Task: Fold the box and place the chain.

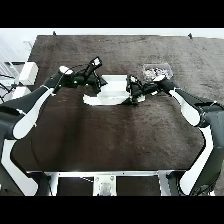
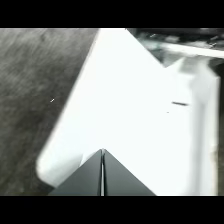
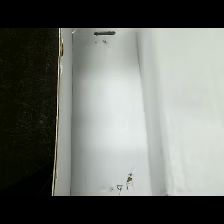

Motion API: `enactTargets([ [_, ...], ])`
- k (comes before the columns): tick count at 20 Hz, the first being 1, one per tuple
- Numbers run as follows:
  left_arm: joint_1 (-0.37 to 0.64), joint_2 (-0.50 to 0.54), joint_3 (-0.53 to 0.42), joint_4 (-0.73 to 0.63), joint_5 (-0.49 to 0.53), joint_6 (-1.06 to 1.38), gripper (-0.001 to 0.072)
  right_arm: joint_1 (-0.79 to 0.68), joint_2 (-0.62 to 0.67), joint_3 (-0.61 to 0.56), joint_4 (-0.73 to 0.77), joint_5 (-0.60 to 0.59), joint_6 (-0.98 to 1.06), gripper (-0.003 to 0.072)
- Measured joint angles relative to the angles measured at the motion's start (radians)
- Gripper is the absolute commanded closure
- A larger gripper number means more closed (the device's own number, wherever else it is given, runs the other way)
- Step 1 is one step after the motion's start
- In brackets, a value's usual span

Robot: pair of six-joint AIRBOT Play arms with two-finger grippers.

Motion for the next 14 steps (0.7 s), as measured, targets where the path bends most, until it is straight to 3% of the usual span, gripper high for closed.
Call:
enactTargets([
  [14,0.0,-0.069,0.019,0.032,-0.006,-0.036,0.0692,-0.001,0.0,0.0,0.0,0.001,0.0,0.0193],
])
